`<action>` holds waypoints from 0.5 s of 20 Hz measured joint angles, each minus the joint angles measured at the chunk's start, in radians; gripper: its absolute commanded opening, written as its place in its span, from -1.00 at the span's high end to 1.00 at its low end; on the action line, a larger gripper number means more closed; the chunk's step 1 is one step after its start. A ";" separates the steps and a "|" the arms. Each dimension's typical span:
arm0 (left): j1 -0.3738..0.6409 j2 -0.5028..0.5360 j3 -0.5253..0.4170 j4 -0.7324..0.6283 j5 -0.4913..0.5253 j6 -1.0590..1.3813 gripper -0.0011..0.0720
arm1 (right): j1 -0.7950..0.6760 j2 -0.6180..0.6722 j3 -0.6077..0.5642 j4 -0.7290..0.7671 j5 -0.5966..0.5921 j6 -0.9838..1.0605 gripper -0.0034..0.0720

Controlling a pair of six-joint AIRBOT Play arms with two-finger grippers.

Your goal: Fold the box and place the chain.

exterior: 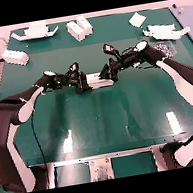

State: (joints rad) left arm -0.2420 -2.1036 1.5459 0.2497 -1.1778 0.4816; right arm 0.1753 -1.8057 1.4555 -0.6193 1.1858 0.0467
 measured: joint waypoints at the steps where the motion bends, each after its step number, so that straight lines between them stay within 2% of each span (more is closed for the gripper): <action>1: 0.000 0.000 0.000 0.002 -0.003 0.001 -0.50 | 0.000 0.000 -0.005 0.006 0.011 0.000 0.49; 5: -0.002 0.000 0.000 0.002 -0.008 0.000 -0.50 | -0.022 -0.001 -0.026 0.062 0.056 -0.014 0.48; 10: -0.002 0.000 0.000 -0.002 0.000 0.000 -0.50 | -0.075 -0.002 -0.068 0.204 0.114 -0.095 0.47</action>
State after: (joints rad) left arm -0.2440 -2.1036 1.5455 0.2478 -1.1782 0.4816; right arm 0.1005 -1.8080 1.3872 -0.4149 1.2995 -0.0479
